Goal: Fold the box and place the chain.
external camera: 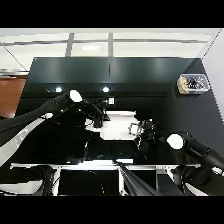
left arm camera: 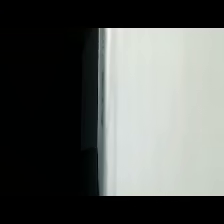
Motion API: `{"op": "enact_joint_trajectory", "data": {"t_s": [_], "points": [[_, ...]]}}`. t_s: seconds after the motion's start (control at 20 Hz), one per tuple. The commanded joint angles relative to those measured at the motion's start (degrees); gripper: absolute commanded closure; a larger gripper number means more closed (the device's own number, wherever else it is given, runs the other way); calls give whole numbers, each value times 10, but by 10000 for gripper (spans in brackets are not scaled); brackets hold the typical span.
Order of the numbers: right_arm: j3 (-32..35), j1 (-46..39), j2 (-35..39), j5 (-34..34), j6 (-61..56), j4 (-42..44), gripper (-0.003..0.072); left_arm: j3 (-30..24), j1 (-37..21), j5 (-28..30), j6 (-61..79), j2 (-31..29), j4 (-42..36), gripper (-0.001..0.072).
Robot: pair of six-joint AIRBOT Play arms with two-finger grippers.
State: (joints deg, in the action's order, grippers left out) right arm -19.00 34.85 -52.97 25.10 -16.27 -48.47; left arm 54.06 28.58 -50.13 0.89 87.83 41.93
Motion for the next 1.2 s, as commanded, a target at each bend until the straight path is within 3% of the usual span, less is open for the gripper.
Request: {"op": "enact_joint_trajectory", "data": {"t_s": [0.0, 0.2, 0.4, 0.6, 0.9, 1.15], "points": [[-27, 4, -3, 1, 3, -34, -9, 0, 0, 0, 0, 0, 0, 681], [-81, -41, -3, 83, 26, -40, -9, 0, 0, 0, 0, 0, -2, 681], [-88, -91, -9, 70, 83, 10, -9, 0, 0, 0, 0, 0, -4, 681], [-88, -103, -46, 61, 194, 108, -9, 0, 0, 1, 0, 0, -5, 681], [-88, -123, -62, 59, 274, 188, -9, 0, 0, 1, 0, 0, -6, 681], [-88, -162, -79, 158, 331, 247, -9, 0, 0, 1, 0, 0, -7, 681]]}}
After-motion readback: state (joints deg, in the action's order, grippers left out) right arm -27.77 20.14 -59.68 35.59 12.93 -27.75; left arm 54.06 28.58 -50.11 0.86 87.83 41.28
